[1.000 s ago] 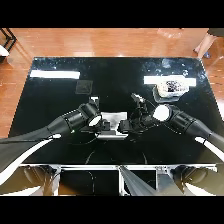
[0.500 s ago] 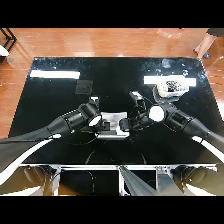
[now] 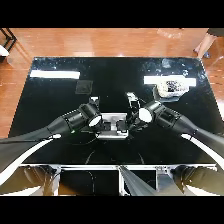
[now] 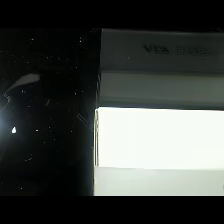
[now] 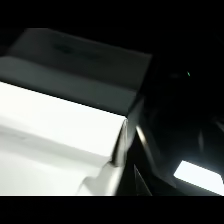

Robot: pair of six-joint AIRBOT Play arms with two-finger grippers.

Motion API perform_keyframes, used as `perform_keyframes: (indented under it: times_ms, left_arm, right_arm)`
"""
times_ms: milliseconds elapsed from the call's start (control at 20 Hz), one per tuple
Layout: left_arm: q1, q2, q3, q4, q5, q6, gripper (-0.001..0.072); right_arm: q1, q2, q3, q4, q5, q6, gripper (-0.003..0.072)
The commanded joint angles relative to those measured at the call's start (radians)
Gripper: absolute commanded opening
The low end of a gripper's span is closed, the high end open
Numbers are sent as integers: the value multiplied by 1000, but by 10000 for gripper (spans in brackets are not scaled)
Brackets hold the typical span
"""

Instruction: Fold the box and place the chain.

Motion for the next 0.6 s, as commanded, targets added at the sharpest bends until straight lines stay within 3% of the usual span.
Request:
perform_keyframes:
  times_ms: [0,100,250,550]
  left_arm:
    - [-2,0,0,0,0,0,20]
    - [-2,0,0,0,0,0,20]
    - [-2,0,0,0,0,0,20]
    - [-2,0,0,-3,-1,0,20]
  right_arm:
    - [4,-32,15,-15,24,43,444]
    - [5,-39,15,-15,23,55,443]
    - [5,-46,19,-15,19,59,366]
    - [38,-105,76,-60,92,93,366]
